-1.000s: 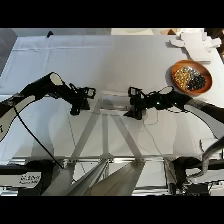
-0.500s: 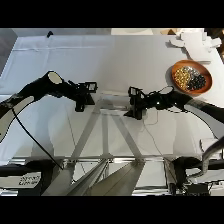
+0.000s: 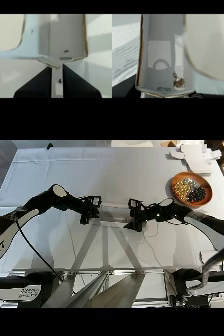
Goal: Fold the box and place the chain.
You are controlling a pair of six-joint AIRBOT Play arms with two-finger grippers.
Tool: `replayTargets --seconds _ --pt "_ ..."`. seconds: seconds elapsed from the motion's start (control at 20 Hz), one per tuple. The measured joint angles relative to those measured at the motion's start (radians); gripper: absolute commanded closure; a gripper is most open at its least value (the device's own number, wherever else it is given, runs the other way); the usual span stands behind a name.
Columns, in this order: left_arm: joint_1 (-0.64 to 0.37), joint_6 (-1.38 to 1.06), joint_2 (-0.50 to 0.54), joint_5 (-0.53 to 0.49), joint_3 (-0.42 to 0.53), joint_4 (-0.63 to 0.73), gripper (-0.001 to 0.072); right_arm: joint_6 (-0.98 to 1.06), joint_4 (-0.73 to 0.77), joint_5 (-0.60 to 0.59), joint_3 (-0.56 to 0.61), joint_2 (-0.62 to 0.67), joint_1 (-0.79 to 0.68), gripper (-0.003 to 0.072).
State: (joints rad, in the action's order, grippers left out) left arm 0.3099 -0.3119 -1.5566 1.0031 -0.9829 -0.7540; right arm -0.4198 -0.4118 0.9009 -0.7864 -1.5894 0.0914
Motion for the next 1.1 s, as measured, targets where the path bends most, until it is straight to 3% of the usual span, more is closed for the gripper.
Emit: replayTargets --seconds 0.55,0.6,0.65,0.7,0.75,1.0,1.1 --pt "0.003 -0.066 -0.004 0.013 0.0 0.089 0.0568 0.0 0.0 0.0 0.0 0.0 0.0 0.0222" --pt "0.004 -0.069 -0.008 0.011 0.0 0.1 0.0535 0.0 0.0 0.0 0.0 0.0 0.0 0.0222" --pt "0.005 -0.071 -0.013 0.011 0.0 0.11 0.045 0.0 0.0 -0.001 0.0 0.0 0.0 0.0222" --pt "0.008 -0.072 -0.019 0.01 0.0 0.123 0.0307 0.0 0.0 -0.001 0.0 0.0 0.0 0.0222" --pt "0.011 -0.072 -0.024 0.011 0.0 0.131 0.0258 0.0 0.0 -0.001 0.0 0.0 0.0 0.0222" --pt "0.014 -0.051 -0.029 0.007 0.0 0.14 0.027 0.0 0.0 0.0 0.0 0.0 0.0 0.0222" --pt "0.005 -0.015 -0.014 0.009 0.0 0.132 0.0443 0.0 0.001 -0.001 0.0 0.0 0.0 0.0222"
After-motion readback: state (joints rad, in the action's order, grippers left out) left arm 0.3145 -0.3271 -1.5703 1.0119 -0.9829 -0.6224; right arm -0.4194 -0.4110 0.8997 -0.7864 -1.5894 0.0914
